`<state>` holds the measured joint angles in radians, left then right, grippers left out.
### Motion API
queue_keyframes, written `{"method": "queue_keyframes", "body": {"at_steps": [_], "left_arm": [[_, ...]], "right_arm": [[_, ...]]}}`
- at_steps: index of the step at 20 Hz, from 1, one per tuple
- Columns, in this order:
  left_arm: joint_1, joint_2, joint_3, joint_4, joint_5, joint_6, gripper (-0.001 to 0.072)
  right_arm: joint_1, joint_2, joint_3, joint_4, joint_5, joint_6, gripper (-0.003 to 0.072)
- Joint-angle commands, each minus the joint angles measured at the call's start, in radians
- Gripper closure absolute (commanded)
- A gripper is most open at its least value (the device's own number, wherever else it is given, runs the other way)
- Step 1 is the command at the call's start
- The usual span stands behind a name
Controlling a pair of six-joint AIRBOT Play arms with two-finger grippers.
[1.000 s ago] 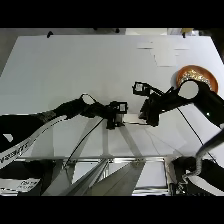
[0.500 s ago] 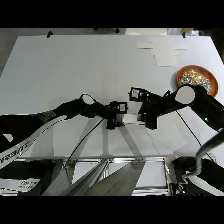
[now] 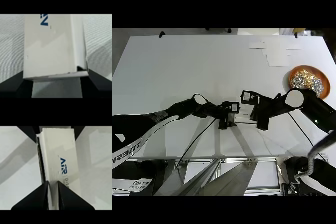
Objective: Fold the box and place the chain.
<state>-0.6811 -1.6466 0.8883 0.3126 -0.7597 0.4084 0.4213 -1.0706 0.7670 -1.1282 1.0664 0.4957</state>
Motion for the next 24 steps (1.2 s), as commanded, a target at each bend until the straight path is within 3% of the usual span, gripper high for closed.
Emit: {"method": "queue_keyframes", "body": {"at_steps": [1, 9, 11, 13, 20, 22, 23, 24], "left_arm": [[0.0, 0.0, 0.0, 0.001, 0.0, 0.003, 0.0503], [0.0, 0.0, 0.0, 0.001, 0.0, 0.003, 0.0503], [0.0, 0.0, 0.0, 0.001, 0.0, 0.003, 0.0503], [0.0, 0.0, 0.0, 0.001, 0.0, 0.003, 0.0503], [0.0, 0.0, 0.0, 0.001, 0.0, 0.003, 0.0503], [0.0, 0.0, 0.0, 0.001, 0.0, 0.003, 0.0503], [0.0, 0.0, 0.0, 0.001, 0.0, 0.003, 0.0503], [0.0, 0.0, 0.0, 0.001, 0.0, 0.003, 0.0503]], "right_arm": [[0.001, 0.0, -0.003, -0.028, -0.012, 0.001, 0.0584], [0.001, 0.0, -0.047, -0.027, -0.035, 0.0, 0.0581], [0.001, 0.0, -0.056, -0.022, -0.031, 0.0, 0.0538], [0.001, 0.001, -0.055, -0.005, -0.026, 0.0, 0.0437], [0.001, 0.072, -0.055, 0.019, -0.008, 0.0, 0.0411], [0.001, 0.089, -0.056, 0.019, -0.009, 0.0, 0.0466], [0.0, 0.086, -0.056, 0.019, -0.011, 0.001, 0.06], [0.0, 0.079, -0.06, 0.018, -0.014, 0.001, 0.0663]]}}
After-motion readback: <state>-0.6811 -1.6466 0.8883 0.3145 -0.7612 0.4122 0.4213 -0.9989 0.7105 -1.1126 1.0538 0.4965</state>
